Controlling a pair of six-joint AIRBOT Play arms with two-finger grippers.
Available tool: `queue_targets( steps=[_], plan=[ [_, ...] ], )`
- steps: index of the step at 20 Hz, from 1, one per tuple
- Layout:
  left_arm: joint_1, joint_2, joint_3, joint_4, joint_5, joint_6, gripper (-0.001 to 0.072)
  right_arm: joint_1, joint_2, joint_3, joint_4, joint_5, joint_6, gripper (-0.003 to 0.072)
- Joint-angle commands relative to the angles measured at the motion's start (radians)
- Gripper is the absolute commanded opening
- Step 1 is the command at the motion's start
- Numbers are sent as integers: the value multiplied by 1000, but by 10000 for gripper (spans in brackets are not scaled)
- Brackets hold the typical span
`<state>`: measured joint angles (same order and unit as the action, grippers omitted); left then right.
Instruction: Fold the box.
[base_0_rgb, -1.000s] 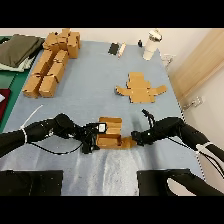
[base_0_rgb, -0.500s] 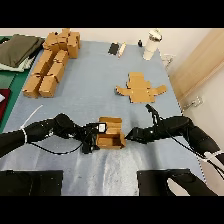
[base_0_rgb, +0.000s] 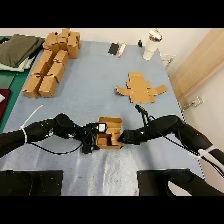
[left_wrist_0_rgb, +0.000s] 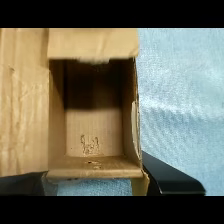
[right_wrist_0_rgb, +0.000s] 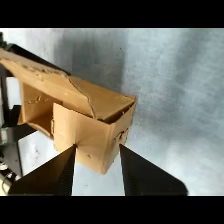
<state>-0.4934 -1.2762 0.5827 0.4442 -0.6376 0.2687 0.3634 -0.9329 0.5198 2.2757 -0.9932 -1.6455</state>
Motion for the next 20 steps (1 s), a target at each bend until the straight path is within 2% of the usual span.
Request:
queue_targets(
  steps=[1, 5, 8, 11, 14, 17, 18, 20],
  plan=[
    [0, -1, 0, 0, 0, 0, 461, 143, -81, 93, -234, 49, 256, 422],
    [0, -1, 0, 0, 0, 0, 461, 319, -188, 230, -500, -50, 529, 422],
    [0, -1, 0, 0, 0, 0, 461, 422, -286, 335, -696, -224, 696, 422],
    [0, -1, 0, 0, 0, 0, 461, 470, -371, 398, -710, -281, 768, 417],
    [0, -1, 0, 0, 0, 0, 461, 498, -435, 429, -709, -280, 809, 275],
    [0, -1, 0, 0, 0, 0, 461, 507, -455, 431, -709, -277, 819, 32],
    [0, -1, 0, 0, 0, 0, 461, 510, -456, 431, -709, -277, 819, 3],
    [0, -1, 0, 0, 0, 0, 461, 517, -456, 431, -712, -274, 835, 4]
  ],
)
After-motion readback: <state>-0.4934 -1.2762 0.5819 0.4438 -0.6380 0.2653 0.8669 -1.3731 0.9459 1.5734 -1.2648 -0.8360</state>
